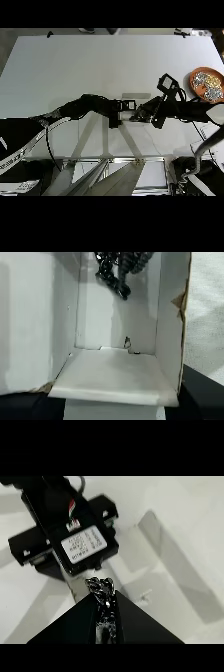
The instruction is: Fold the box and place the chain.
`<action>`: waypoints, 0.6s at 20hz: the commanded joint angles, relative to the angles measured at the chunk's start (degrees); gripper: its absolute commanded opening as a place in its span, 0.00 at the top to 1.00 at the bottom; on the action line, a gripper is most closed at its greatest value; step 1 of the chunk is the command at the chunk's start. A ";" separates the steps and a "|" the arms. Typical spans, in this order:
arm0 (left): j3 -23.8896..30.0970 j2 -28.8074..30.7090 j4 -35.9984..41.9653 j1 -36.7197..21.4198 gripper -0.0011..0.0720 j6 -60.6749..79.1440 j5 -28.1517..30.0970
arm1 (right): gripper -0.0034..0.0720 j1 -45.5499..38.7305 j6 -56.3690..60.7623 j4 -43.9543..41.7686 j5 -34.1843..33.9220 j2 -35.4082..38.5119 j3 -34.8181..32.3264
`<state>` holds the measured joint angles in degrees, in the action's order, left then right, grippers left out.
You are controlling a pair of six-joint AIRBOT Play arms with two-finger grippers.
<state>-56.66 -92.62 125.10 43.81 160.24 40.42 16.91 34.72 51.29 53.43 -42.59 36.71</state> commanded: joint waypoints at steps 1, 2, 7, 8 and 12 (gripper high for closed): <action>0.02 -0.04 -0.02 -0.02 0.61 0.02 0.02 | 0.93 0.00 1.42 2.29 2.25 -4.63 0.02; 0.02 -0.04 -0.02 -0.02 0.61 0.02 0.02 | 0.93 0.00 1.42 2.47 2.23 -5.16 0.02; 0.02 -0.04 -0.02 -0.02 0.61 0.02 0.02 | 0.93 0.00 1.60 2.95 -0.17 -11.43 -0.17; 0.02 -0.04 -0.02 -0.02 0.61 0.02 0.02 | 0.92 0.00 2.08 3.48 -0.37 -13.25 -0.26; 0.02 -0.04 -0.02 -0.02 0.61 0.02 0.02 | 0.62 0.00 6.51 8.63 -0.24 -17.18 -0.24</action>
<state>-56.66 -92.62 125.10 43.81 160.24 40.42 16.88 38.79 56.69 53.34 -57.12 36.49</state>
